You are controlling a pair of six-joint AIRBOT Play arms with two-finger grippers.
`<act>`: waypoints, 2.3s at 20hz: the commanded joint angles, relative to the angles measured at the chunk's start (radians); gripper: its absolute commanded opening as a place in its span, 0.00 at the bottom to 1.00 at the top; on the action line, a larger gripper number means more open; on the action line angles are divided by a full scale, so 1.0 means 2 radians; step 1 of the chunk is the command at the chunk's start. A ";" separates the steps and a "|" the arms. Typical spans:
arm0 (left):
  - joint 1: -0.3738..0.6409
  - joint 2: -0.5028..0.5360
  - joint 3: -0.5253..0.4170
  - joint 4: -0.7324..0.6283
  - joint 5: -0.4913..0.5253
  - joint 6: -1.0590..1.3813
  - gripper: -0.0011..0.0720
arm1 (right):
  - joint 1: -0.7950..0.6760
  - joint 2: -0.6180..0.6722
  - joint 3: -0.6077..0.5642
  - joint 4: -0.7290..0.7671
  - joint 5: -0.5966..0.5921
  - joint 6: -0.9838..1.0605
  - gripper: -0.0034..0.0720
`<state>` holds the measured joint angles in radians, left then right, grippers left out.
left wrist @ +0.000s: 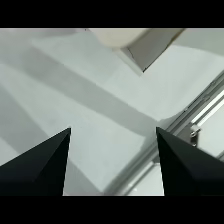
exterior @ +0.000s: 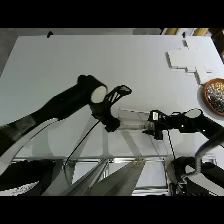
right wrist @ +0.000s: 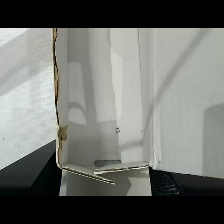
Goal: Fold the box and place the chain.
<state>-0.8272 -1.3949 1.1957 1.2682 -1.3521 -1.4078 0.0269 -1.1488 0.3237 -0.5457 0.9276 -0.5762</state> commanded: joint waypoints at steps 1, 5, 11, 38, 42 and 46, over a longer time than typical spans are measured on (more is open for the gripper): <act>0.050 0.061 -0.106 -0.074 0.110 0.290 0.81 | 0.000 0.000 0.000 0.000 0.000 0.000 0.50; 0.101 0.053 -0.204 -0.170 0.197 0.668 0.81 | 0.000 0.000 0.000 0.000 0.000 0.000 0.50; 0.117 -0.009 -0.220 -0.328 0.280 0.870 0.98 | 0.000 0.000 0.000 0.000 0.000 0.000 0.50; 0.080 -0.071 -0.220 -0.472 0.277 0.942 0.97 | 0.000 0.000 0.000 0.000 0.000 0.000 0.50; 0.076 -0.083 -0.220 -0.488 0.276 0.940 0.97 | 0.000 0.000 0.000 0.000 0.000 0.000 0.50; 0.077 -0.083 -0.220 -0.488 0.270 0.940 0.97 | 0.000 0.000 0.000 0.000 0.000 0.000 0.50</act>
<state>-0.6720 -1.5585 0.7555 0.3008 -0.8017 0.4686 0.0269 -1.1488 0.3237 -0.5457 0.9283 -0.5758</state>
